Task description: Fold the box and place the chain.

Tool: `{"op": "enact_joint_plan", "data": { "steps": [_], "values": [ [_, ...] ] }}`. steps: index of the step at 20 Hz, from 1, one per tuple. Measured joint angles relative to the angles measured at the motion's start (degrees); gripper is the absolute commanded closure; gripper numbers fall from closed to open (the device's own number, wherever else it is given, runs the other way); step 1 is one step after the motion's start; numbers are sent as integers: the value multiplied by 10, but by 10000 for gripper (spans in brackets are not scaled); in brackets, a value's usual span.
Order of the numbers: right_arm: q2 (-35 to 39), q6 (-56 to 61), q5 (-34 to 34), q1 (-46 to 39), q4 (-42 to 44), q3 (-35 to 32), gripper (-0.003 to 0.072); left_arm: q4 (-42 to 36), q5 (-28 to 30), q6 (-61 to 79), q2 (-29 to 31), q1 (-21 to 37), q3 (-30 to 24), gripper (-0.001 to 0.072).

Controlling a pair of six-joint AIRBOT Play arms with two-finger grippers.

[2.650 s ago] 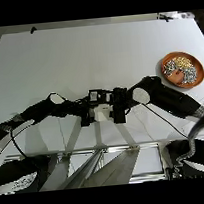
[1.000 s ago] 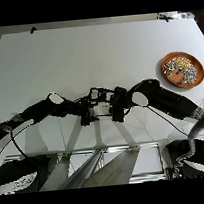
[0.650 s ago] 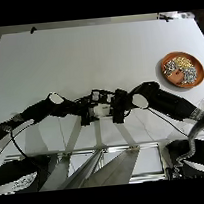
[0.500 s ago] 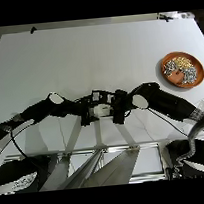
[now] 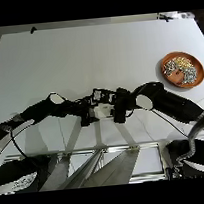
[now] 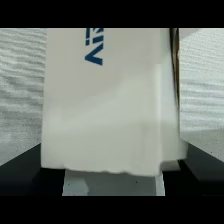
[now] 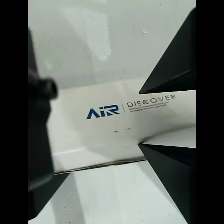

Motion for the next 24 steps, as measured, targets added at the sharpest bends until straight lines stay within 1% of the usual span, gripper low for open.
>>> {"op": "enact_joint_plan", "data": {
  "steps": [10,18,24],
  "values": [
    [15,0,-4,0,3,0,346,0,1,0,0,0,0,377],
    [-12,-2,-24,0,5,-1,347,-2,5,-2,0,0,0,377],
    [-17,0,-30,0,5,-1,348,-2,5,-2,0,0,0,377]
  ]
}}
